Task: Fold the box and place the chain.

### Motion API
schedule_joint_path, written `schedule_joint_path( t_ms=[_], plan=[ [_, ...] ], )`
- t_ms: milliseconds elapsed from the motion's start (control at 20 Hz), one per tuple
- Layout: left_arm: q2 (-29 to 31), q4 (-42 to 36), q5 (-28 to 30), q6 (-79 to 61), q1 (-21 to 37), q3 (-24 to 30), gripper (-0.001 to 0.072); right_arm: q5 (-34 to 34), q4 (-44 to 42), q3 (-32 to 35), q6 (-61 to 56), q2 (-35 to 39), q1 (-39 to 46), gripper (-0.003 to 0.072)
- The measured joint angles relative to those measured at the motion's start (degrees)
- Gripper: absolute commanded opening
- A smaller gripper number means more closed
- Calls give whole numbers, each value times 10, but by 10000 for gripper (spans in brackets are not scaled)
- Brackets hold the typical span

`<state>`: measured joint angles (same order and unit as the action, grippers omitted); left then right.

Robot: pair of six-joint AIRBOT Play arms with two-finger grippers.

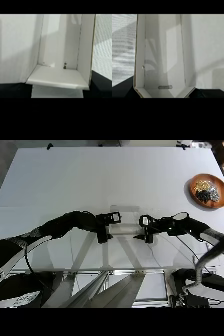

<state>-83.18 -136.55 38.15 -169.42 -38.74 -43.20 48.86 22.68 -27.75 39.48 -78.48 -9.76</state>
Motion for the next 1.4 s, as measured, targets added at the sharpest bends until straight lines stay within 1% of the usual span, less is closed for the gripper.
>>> schedule_joint_path(
  t_ms=[200, 300, 400, 450, 500, 650, 850, 1000, 1400],
  plan=[
    [0, 0, 0, 0, 0, 0, 274, 0, 0, 0, 0, 0, 0, 418],
    [0, 0, 1, -1, 0, 0, 274, 0, 0, 0, -1, 0, 0, 383],
    [0, 1, 1, -1, 0, 0, 274, 3, 0, 0, -2, 0, 0, 386],
    [0, 1, 1, -1, 0, 0, 274, 4, 0, 0, -3, 0, 0, 413],
    [0, 1, 1, -1, 0, 0, 274, 6, 0, 0, -4, 0, 0, 503],
    [0, 1, 1, -1, 0, 0, 274, 12, 1, 0, -15, 2, 0, 706],
    [0, 1, 1, -1, 0, 0, 274, 12, 12, 0, -52, 14, 0, 706],
    [0, 1, 1, -1, -1, 0, 274, 8, 38, 0, -80, 33, 0, 707],
    [1, 1, 2, -1, -1, 0, 274, -1, 181, 0, -248, 116, 0, 703]
  ],
)
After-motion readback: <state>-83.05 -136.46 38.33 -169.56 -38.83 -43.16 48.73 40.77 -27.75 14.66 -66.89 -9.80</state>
